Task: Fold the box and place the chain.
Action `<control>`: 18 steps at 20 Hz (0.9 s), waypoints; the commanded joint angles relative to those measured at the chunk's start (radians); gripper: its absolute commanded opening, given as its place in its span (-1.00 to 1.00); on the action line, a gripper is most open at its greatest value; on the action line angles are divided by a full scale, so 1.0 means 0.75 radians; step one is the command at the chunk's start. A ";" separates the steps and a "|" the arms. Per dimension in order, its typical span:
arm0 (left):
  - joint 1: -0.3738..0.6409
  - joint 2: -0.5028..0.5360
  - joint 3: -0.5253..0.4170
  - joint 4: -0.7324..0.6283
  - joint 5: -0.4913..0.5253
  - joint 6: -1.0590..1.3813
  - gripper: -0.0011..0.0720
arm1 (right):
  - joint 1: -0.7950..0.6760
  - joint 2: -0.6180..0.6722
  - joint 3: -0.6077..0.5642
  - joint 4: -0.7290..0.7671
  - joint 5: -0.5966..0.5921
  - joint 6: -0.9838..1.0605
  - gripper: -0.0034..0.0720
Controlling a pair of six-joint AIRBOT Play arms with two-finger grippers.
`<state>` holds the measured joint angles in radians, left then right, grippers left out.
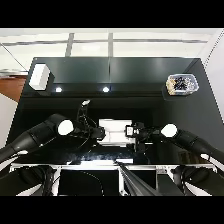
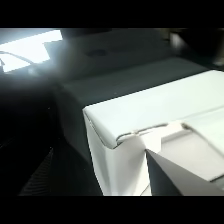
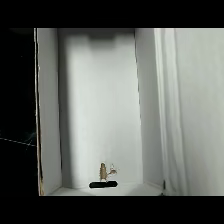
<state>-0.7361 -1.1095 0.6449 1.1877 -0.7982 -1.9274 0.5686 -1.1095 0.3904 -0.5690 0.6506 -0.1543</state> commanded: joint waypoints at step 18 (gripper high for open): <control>-0.234 -0.279 0.263 0.405 -0.259 -0.548 -0.02 | 0.001 -0.001 -0.001 0.001 0.001 0.001 -0.09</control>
<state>-0.9016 -1.3109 0.8314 1.4624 -0.9813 -2.2940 0.5686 -1.1095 0.3904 -0.5690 0.6510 -0.1539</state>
